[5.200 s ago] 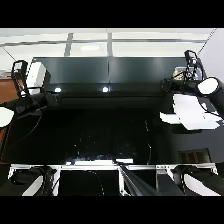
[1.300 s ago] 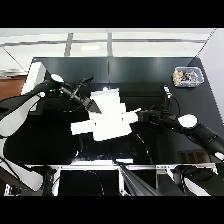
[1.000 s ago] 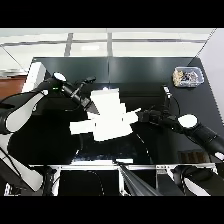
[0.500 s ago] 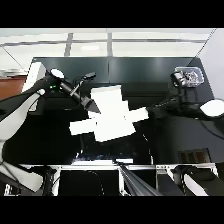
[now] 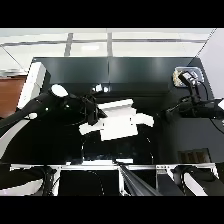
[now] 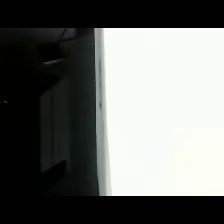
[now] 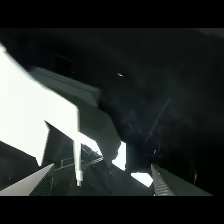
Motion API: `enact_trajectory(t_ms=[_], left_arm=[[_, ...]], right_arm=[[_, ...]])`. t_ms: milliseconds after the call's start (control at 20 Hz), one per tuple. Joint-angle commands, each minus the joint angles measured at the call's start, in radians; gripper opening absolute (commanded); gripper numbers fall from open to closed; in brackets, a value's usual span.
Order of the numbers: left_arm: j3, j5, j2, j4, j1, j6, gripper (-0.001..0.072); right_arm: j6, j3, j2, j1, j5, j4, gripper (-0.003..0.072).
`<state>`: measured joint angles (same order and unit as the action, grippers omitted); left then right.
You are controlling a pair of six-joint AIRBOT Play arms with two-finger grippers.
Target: Fold the box and place the chain.
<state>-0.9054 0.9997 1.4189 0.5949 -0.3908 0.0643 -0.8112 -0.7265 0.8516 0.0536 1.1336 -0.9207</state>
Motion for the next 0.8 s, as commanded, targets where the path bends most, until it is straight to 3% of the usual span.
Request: enact_trajectory(t_ms=[0,150,450,750], left_arm=[[0.019,-0.17,-0.002,0.017,-0.056,-0.172,0.0026],[0.019,-0.188,0.012,0.019,-0.059,-0.204,0.0028],[0.019,-0.185,0.084,0.021,-0.06,-0.204,0.0027],[0.019,-0.195,0.084,0.03,-0.06,-0.215,0.0027]], right_arm=[[0.232,0.042,-0.001,0.004,0.008,0.097,0.0712],[0.404,0.12,0.001,-0.051,-0.037,0.159,0.0712],[0.734,0.262,0.006,-0.314,-0.349,0.159,0.0712],[0.85,0.268,0.123,-0.447,-0.371,0.136,0.0708]])
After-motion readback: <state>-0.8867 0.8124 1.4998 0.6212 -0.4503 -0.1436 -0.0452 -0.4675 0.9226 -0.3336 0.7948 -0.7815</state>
